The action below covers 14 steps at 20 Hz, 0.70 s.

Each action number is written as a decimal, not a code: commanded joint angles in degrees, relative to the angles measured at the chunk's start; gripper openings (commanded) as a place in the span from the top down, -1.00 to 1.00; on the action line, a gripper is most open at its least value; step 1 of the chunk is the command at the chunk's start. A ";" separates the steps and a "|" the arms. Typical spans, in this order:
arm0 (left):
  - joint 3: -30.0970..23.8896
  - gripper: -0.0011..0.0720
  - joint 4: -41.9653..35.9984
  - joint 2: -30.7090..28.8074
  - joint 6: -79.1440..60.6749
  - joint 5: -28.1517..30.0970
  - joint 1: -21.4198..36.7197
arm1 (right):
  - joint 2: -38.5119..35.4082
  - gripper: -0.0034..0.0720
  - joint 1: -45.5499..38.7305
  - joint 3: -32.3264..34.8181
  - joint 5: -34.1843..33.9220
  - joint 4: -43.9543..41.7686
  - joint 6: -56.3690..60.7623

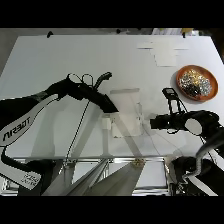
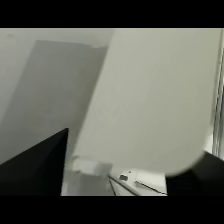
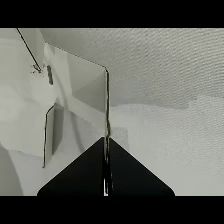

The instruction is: Fold the box and place the chain.

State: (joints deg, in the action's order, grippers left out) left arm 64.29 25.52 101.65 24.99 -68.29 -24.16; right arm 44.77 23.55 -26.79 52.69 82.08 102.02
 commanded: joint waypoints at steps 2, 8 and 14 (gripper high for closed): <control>0.35 -0.15 -0.39 0.52 -1.27 -1.29 -0.20 | 0.00 0.87 0.07 0.00 0.00 -0.04 0.00; 4.66 0.61 5.81 0.24 -2.10 -5.60 0.22 | 0.00 0.87 0.07 0.02 -0.02 -0.04 -0.02; 4.66 0.96 8.59 0.24 -13.29 -5.62 -2.47 | 0.00 0.87 0.07 0.00 -0.28 -0.11 -0.02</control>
State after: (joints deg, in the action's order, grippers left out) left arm 68.73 32.60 101.91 18.26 -73.47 -25.54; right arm 44.77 23.55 -26.79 52.75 82.15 101.97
